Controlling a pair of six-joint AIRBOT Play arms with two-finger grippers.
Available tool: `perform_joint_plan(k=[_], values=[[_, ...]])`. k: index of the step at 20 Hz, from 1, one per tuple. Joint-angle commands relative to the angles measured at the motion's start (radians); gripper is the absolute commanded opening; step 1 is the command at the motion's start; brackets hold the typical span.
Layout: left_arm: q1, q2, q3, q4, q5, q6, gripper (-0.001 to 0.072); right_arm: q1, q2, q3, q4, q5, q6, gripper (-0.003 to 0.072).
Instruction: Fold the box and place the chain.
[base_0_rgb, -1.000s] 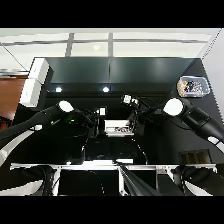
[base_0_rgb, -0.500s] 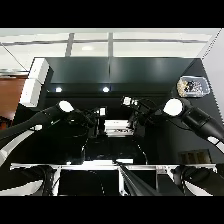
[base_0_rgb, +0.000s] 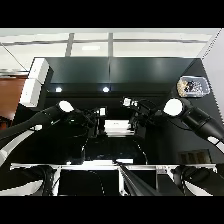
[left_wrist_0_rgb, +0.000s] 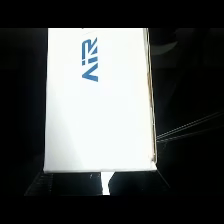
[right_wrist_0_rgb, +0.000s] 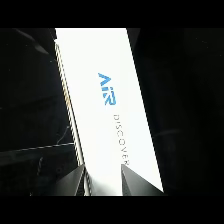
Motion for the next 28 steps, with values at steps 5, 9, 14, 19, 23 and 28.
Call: perform_joint_plan(k=[5, 9, 14, 19, 23, 28], values=[[0.000, 0.000, 0.000, 0.000, 0.001, 0.000, 0.0343, 0.000, -0.001, -0.003, -0.001, 0.023, 0.000, 0.0255], [0.000, 0.000, 0.000, 0.000, 0.001, 0.000, 0.0343, 0.000, -0.001, -0.035, 0.000, -0.002, 0.001, 0.0255], [0.000, 0.000, 0.000, 0.000, 0.001, 0.000, 0.0343, -0.003, 0.011, -0.047, 0.003, -0.002, 0.049, 0.0255], [0.000, 0.000, 0.000, 0.000, 0.001, 0.000, 0.0343, -0.129, 0.140, 0.005, 0.003, 0.105, 0.378, 0.0226], [0.000, 0.000, 0.000, -0.001, 0.001, 0.000, 0.0343, -0.242, 0.152, -0.108, 0.337, 0.193, 0.518, 0.0005], [0.000, 0.000, 0.000, -0.001, 0.001, 0.000, 0.0343, -0.191, 0.060, -0.232, 0.621, 0.005, 0.497, 0.0006]])
